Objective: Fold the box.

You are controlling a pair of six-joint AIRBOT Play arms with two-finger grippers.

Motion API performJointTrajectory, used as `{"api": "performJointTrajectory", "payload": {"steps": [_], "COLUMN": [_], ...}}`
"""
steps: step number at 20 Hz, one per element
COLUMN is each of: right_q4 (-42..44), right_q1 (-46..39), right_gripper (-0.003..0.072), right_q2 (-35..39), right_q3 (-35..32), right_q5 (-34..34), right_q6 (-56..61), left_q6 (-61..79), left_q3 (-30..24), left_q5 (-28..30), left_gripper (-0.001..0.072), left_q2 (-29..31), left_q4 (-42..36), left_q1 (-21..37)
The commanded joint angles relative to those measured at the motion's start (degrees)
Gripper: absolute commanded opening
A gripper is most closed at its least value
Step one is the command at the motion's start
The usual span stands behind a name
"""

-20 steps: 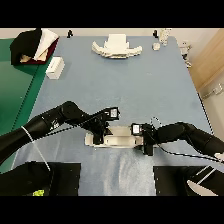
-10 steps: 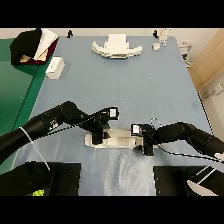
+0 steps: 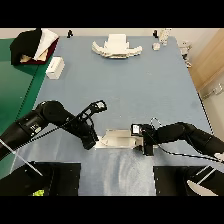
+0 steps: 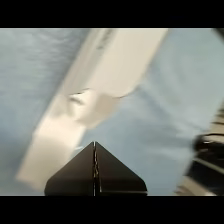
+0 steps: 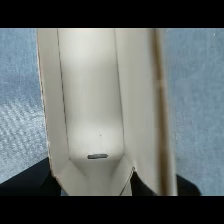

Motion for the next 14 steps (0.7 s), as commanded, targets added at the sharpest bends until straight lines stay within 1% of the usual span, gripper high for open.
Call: {"api": "performJointTrajectory", "payload": {"steps": [1,2,4,8,10,13,14], "right_q4": [0.0,0.0,0.0,0.0,0.0,0.0,0.0], "right_q1": [0.0,0.0,0.0,0.0,0.0,0.0,0.0], "right_gripper": [0.0521,0.0522,0.0521,0.0522,0.0521,0.0522,0.0522], "right_q2": [0.0,0.0,0.0,0.0,0.0,0.0,0.0], "right_q3": [0.0,0.0,0.0,0.0,0.0,0.0,0.0], "right_q5": [-0.1,-0.1,-0.1,-0.1,-0.1,-0.1,-0.1], "right_q6": [0.0,0.0,0.0,0.0,0.0,0.0,0.0], "left_q6": [-5.7,-5.8,-8.2,-12.5,-16.9,-23.3,-24.3], "left_q3": [0.0,0.5,2.7,7.2,8.1,8.1,8.1], "left_q5": [2.5,6.6,12.4,20.6,22.2,22.1,21.7], "left_gripper": [0.0013,0.0013,0.0013,0.0012,0.0012,0.0012,0.0012], "left_q2": [-2.5,-4.3,-7.9,-14.2,-18.4,-24.4,-25.9], "left_q4": [-15.8,-18.2,-20.3,-19.7,-17.9,-14.9,-15.0], "left_q1": [-4.1,-5.0,-4.6,-2.3,-1.8,-1.6,-1.6]}}
